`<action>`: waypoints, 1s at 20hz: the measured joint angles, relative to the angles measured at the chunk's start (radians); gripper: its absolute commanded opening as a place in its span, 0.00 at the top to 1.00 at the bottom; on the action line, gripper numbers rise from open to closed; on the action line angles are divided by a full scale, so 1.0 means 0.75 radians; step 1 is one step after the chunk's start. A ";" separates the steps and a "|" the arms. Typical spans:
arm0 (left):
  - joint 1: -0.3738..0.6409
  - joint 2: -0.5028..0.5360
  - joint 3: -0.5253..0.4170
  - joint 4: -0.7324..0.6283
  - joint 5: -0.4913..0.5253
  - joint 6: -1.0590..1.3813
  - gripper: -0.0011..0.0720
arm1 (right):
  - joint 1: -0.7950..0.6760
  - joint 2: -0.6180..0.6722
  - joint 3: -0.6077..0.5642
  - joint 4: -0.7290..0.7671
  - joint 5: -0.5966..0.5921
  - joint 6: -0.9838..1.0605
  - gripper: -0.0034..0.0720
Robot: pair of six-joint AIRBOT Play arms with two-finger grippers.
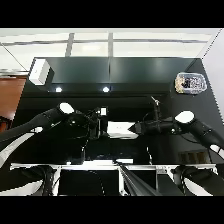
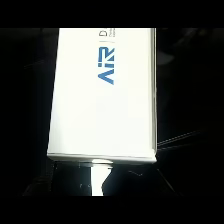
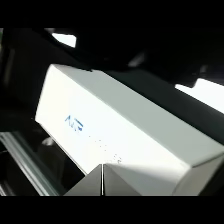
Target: Fold the box and place the chain.
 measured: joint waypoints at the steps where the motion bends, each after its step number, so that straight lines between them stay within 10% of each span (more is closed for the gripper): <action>1: 0.000 0.004 0.000 0.001 0.003 0.000 0.01 | -0.030 0.025 0.051 -0.002 0.058 0.001 0.94; 12: -0.031 0.261 0.038 0.158 -0.064 -0.115 0.01 | -0.560 0.338 0.346 -0.431 0.436 0.175 0.94; 20: -0.208 0.020 0.303 0.135 0.003 -0.422 0.02 | -0.638 0.362 0.358 -0.494 0.439 0.201 0.94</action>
